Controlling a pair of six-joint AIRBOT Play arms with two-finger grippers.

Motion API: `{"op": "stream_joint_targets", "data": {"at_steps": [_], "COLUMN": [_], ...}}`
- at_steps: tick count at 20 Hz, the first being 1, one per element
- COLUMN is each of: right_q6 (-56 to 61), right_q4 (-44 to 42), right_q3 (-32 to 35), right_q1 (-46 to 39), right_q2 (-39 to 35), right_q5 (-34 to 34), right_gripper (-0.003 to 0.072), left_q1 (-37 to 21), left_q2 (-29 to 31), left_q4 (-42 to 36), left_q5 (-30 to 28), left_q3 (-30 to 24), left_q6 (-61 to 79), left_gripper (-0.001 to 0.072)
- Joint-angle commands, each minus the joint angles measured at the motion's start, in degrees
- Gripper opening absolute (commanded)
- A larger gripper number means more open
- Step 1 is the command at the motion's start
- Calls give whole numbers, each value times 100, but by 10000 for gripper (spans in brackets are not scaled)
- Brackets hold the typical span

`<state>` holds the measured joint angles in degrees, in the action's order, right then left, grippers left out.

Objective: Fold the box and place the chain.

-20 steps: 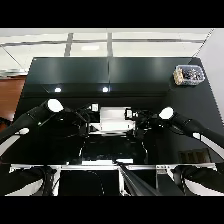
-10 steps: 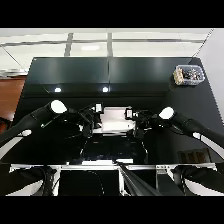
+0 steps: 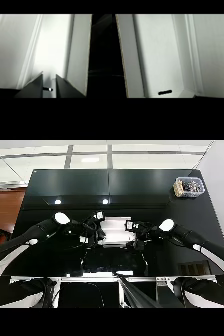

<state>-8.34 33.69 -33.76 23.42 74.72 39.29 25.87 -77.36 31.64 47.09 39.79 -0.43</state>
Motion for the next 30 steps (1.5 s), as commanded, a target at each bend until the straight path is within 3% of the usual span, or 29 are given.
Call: {"op": "stream_joint_targets", "data": {"at_steps": [1, 2, 4, 6, 7, 8, 9, 10, 11, 12, 13, 17, 20, 24, 25, 28, 30], "right_q6": [-2, -2, -2, 0, -2, -2, -2, -2, -2, -2, 0, -2, -2, 0, 0, -2, 0], "right_q4": [0, 2, 0, 0, 2, 2, 0, 2, 0, 0, 0, 0, 2, 0, 0, 0, 0], "right_q3": [0, 0, 0, 0, 0, 0, 0, 0, 0, 0, 0, 0, 0, 0, 0, 0, 0], "right_q1": [4, 4, 4, 4, 4, 2, 4, 4, 4, 4, 4, 4, 4, 4, 4, 4, 4], "right_q2": [2, 2, 2, 2, 2, 2, 2, 2, 2, 2, 2, 2, 2, 2, 2, 2, 2], "right_q5": [11, 11, 11, 11, 11, 11, 11, 11, 11, 11, 9, 11, 11, 11, 11, 11, 11], "right_gripper": [425, 425, 424, 424, 425, 425, 425, 425, 425, 425, 424, 425, 425, 425, 425, 424, 424], "left_q1": [0, 4, 24, 24, 24, 24, 28, 42, 39, 33, 15, -243, -752, -1915, -2267, -3069, -3211], "left_q2": [-28, -28, -28, -28, -28, -28, -26, -22, -9, 22, 81, 748, 1458, 1792, 1709, 1093, 629], "left_q4": [-17, 26, 133, 247, 291, 328, 326, 330, 332, 402, 584, 1541, 2544, 3838, 3587, 2297, 1812], "left_q5": [-9, -9, -11, -9, 9, 26, 37, 20, 15, 35, 120, 544, 857, 990, 1228, 2194, 2216], "left_q3": [4, 4, 4, 4, 4, 4, 4, 4, 7, 22, 68, 334, 367, 260, 201, 15, -273], "left_q6": [31, 31, 31, 24, 24, 24, 24, 24, 22, 4, -44, -1803, -3082, -7287, -8327, -7785, -7650], "left_gripper": [149, 197, 443, 409, 256, 217, 282, 452, 422, 162, 33, 30, 29, 30, 31, 31, 30]}}
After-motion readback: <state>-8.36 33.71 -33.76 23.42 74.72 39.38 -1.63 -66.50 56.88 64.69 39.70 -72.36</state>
